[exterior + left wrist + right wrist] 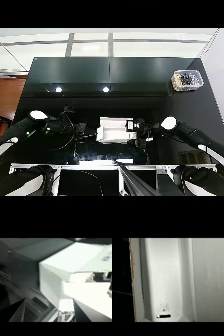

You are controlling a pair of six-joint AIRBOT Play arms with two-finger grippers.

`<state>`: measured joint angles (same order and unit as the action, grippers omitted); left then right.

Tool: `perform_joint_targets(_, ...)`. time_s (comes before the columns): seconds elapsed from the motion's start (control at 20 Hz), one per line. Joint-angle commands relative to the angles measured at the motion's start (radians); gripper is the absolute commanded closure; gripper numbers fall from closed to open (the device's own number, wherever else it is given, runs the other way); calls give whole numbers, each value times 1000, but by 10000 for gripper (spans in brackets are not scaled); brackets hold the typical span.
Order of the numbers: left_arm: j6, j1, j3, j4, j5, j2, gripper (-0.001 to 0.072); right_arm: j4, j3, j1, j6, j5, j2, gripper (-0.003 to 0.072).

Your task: Fold the box and place the chain.

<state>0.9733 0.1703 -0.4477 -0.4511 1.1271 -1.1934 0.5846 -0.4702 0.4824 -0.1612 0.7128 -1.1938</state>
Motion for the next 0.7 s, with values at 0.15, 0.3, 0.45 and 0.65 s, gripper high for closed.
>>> perform_joint_targets(0.15, 64, 175, -56, -12, -134, -1, 3, 0, 0, 0, 1, 0, 1, 492)
perform_joint_targets(0.3, 171, 294, -91, -47, -299, -1, 3, 0, 0, 0, 1, -1, 1, 492)
perform_joint_targets(0.45, 314, 372, -130, -161, -369, -1, 3, 0, 0, 0, 1, -1, 1, 492)
perform_joint_targets(0.65, 460, 412, -164, -292, -356, -1, 4, 0, 0, 0, 1, -1, 1, 492)
